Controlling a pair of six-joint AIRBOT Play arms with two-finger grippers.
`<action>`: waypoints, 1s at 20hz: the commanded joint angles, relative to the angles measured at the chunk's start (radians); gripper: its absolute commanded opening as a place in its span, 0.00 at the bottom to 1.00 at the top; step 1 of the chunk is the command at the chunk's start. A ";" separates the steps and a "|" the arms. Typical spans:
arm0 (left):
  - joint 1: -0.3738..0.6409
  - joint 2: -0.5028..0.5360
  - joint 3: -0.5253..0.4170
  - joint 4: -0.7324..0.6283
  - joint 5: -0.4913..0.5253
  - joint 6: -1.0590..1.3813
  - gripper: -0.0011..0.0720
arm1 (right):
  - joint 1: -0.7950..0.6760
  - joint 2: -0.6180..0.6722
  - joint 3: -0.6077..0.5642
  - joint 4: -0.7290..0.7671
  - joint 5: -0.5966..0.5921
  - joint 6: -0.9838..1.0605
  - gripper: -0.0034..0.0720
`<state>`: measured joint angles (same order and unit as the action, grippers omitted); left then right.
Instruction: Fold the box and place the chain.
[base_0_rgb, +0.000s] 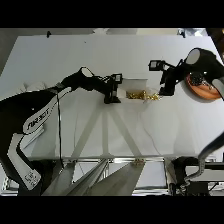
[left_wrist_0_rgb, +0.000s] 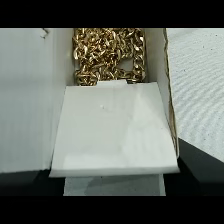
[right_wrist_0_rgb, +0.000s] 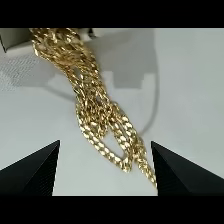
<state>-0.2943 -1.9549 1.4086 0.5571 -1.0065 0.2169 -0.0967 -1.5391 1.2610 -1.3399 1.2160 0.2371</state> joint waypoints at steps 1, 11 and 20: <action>0.001 0.000 0.000 0.000 0.000 0.000 0.45 | 0.043 -0.089 0.000 -0.042 -0.012 -0.088 0.87; 0.001 0.000 0.000 0.000 0.000 0.000 0.45 | 0.077 -0.146 0.000 -0.078 -0.100 0.029 0.74; 0.001 0.000 0.000 0.000 0.000 0.000 0.45 | 0.077 -0.182 -0.008 -0.077 0.045 0.081 0.07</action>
<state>-0.2943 -1.9553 1.4086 0.5568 -1.0061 0.2169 -0.0212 -1.7111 1.2556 -1.4147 1.1652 0.3035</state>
